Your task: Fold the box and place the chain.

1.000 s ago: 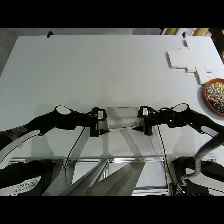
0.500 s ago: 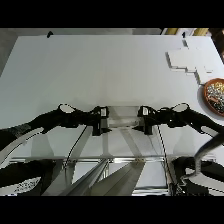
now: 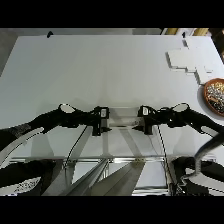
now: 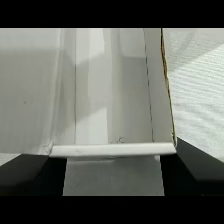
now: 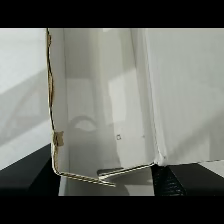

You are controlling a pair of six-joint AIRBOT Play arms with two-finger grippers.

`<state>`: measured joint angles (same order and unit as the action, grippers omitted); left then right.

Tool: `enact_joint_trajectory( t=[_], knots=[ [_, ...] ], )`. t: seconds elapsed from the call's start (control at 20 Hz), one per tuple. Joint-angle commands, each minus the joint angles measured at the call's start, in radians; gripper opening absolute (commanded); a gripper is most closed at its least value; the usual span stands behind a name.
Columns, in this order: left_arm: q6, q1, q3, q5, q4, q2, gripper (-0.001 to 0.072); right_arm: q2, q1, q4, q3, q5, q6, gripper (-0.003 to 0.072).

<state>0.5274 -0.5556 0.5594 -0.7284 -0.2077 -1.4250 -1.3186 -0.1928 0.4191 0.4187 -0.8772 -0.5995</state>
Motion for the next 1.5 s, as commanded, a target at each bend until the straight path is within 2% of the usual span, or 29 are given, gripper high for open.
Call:
enact_joint_trajectory(
  t=[0.0, 1.05, 1.1, 1.15, 1.2, 1.3, 1.45],
  knots=[
    [-0.001, -0.001, 0.000, -0.002, -0.006, 0.000, 0.0069, -0.001, 0.000, 0.000, 0.000, -0.001, 0.000, 0.0415],
    [-0.001, -0.001, 0.000, -0.002, -0.006, 0.000, 0.0069, -0.001, 0.000, 0.034, 0.000, 0.013, 0.000, 0.0404],
    [-0.001, -0.001, 0.000, -0.002, -0.006, 0.000, 0.0069, -0.001, 0.000, 0.034, 0.000, 0.010, 0.001, 0.0474],
    [-0.001, -0.001, 0.000, -0.002, -0.006, 0.000, 0.0069, -0.001, 0.000, 0.032, 0.000, 0.013, 0.001, 0.0656],
    [-0.001, -0.001, 0.000, -0.002, -0.006, 0.000, 0.0069, 0.000, 0.000, 0.024, 0.000, 0.023, 0.001, 0.0705],
    [0.000, -0.001, 0.000, -0.002, -0.006, 0.000, 0.0069, 0.013, 0.000, 0.043, 0.000, 0.021, 0.046, 0.0706],
    [-0.001, -0.001, 0.000, -0.002, -0.006, 0.000, 0.0069, 0.084, 0.000, 0.163, 0.000, 0.040, 0.193, 0.0696]
  ],
)
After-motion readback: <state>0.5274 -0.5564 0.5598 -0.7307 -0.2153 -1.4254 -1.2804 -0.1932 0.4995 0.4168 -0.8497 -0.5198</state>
